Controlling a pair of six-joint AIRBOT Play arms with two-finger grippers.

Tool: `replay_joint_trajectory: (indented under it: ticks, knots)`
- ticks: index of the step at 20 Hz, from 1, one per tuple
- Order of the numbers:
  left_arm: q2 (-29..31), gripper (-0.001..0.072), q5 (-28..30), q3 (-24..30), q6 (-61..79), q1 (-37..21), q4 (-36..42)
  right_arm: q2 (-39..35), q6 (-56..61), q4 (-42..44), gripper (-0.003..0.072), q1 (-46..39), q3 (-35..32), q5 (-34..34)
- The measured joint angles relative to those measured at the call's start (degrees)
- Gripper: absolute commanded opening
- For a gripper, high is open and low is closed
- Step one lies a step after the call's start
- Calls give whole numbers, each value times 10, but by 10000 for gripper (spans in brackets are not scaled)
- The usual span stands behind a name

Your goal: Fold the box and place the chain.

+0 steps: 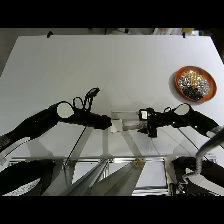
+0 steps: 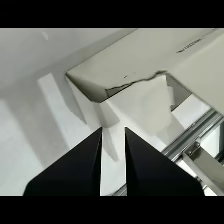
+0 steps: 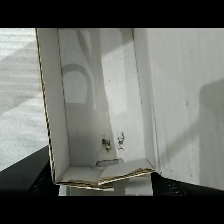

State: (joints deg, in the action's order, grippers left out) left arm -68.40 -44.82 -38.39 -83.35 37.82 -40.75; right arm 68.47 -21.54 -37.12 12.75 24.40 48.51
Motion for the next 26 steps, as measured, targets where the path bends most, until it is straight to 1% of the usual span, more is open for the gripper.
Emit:
replay_joint_trajectory:
  ticks: [1, 3, 8, 10, 11, 12, 14, 15, 17, 20, 22, 26]
  knots:
    - [0, 162, 0, -4, 0, 1, 0, 0, 0, 0, 354, 0, 0, 0]
    - [0, 297, 0, -9, 0, 5, -2, 0, 0, 0, 354, 0, 0, 0]
    - [-14, 296, 2, -19, -8, 28, -13, 0, 0, 0, 354, 0, 0, 0]
    - [-16, 288, 2, -23, -18, 32, -27, 0, 0, 0, 354, 0, 0, 0]
    - [-12, 260, 0, -24, -22, 31, -38, 0, 0, 0, 354, 0, 0, 0]
    - [-4, 258, -10, -25, -24, 26, -52, 0, 0, 0, 354, 0, 0, 0]
    - [20, 258, -24, -27, -41, 7, -78, 0, 0, 0, 354, 0, 0, 0]
    - [33, 249, -43, -27, -55, -6, -100, 0, 0, 0, 354, 0, 0, 0]
    - [58, 134, -81, -26, -86, -39, -147, 0, 0, 0, 354, 0, 0, 0]
    - [73, 131, -120, -7, -114, -76, -190, 0, 0, 0, 354, 0, 0, 0]
    - [70, 131, -116, 13, -118, -85, -189, 0, 0, 0, 354, 0, 0, 0]
    - [32, 130, -86, 36, -91, -74, -140, 0, 0, 0, 354, 0, 0, 0]
